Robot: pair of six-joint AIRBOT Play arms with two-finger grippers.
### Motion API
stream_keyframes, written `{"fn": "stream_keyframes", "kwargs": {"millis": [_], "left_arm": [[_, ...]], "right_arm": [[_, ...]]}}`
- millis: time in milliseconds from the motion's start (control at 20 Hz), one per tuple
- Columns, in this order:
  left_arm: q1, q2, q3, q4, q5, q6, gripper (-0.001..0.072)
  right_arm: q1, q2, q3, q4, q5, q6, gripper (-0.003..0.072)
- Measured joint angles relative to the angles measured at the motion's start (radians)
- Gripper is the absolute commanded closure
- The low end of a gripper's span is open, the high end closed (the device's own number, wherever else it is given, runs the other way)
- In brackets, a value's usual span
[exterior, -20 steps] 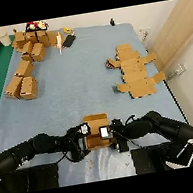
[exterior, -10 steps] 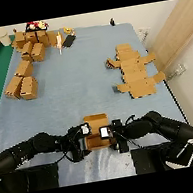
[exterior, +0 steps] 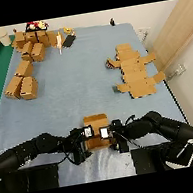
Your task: Fold the box.
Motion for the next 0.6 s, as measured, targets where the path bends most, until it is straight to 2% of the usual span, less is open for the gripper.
{"fn": "stream_keyframes", "kwargs": {"millis": [50,600], "left_arm": [[-0.001,-0.005,0.003,0.001,0.009,0.005,0.0262],[-0.004,-0.015,0.01,-0.002,0.015,0.002,0.0263]], "right_arm": [[0.0,0.0,0.0,0.0,0.001,0.0,0.0184],[0.0,0.0,0.0,-0.001,0.0,0.001,0.0184]]}}
